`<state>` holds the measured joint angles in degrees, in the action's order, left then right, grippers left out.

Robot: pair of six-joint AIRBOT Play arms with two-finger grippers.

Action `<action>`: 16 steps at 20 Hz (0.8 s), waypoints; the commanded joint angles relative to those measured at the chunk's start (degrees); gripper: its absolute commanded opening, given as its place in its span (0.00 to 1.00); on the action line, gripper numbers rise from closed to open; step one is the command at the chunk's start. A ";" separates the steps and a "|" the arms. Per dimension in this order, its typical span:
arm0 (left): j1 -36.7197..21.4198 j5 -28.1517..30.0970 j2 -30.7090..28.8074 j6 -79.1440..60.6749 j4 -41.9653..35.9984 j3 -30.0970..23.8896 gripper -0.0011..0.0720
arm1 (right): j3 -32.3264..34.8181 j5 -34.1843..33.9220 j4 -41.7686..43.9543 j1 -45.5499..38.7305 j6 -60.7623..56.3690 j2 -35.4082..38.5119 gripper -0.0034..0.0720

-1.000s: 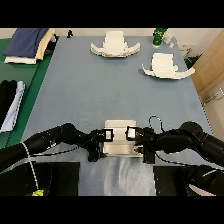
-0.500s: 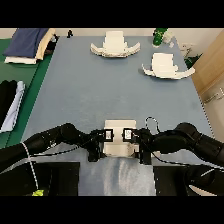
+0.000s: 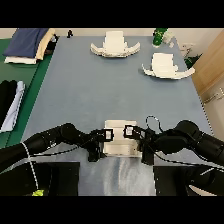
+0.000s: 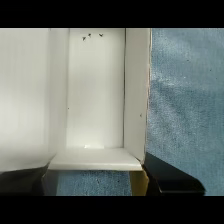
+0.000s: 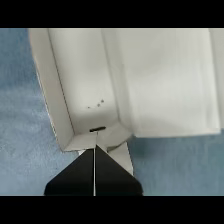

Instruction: Fold the box.

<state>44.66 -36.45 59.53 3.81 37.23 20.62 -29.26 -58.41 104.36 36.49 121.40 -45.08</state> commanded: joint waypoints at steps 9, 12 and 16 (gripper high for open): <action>-0.02 0.02 0.00 -0.13 0.04 0.02 0.65 | -2.14 -21.99 -27.19 -13.64 -65.09 4.46 0.05; -0.02 0.02 0.00 -0.13 0.04 0.02 0.65 | 1.97 -14.82 -13.11 -22.10 -58.51 -0.46 0.05; -0.02 0.02 0.00 -0.13 0.04 0.02 0.65 | 6.80 -9.97 7.13 -25.55 -47.32 -2.91 0.05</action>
<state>44.66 -36.45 59.53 3.70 37.26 20.64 -25.23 -72.25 96.64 14.06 67.92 -46.35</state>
